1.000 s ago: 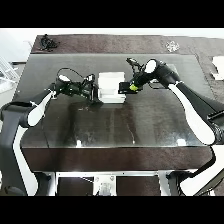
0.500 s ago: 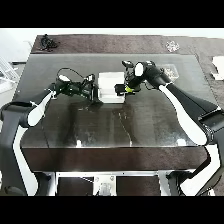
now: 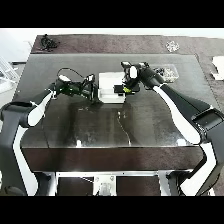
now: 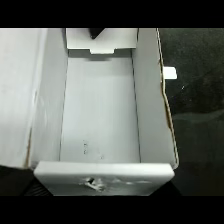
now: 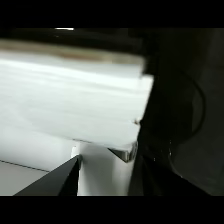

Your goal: Fold the box and place the chain.

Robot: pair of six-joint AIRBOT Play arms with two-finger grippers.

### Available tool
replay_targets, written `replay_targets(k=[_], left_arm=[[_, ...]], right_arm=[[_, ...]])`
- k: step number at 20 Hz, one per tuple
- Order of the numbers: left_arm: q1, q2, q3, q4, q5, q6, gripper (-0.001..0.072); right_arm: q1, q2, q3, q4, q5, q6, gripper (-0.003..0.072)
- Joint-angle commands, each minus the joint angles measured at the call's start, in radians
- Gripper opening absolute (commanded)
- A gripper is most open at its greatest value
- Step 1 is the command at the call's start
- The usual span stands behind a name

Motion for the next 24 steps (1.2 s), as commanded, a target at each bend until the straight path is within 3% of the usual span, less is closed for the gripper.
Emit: replay_targets(k=[1,8,14,18,19,22,24], left_arm=[[0.0,0.001,0.0,0.0,0.0,0.0,0.0639],[0.0,0.001,0.0,0.0,0.0,0.0,0.064],[0.0,0.001,0.0,0.0,0.0,0.0,0.064],[0.0,0.001,0.0,0.0,0.0,0.0,0.0639],[0.0,0.001,0.0,0.0,0.0,0.0,0.064],[0.0,0.001,0.0,0.0,0.0,0.0,0.064],[0.0,0.001,0.0,0.0,0.0,0.0,0.064]], right_arm=[[0.007,-0.027,0.039,-0.011,0.045,0.01,0.0437],[0.02,-0.041,0.072,-0.135,0.117,0.069,0.0435],[0.029,-0.042,0.072,-0.142,0.124,0.127,0.0361],[0.052,-0.056,0.072,-0.141,0.121,0.143,0.036],[0.057,-0.063,0.072,-0.141,0.121,0.155,0.0346],[0.073,-0.074,0.073,-0.138,0.121,0.159,0.021],[0.076,-0.074,0.073,-0.138,0.12,0.182,0.0171]])
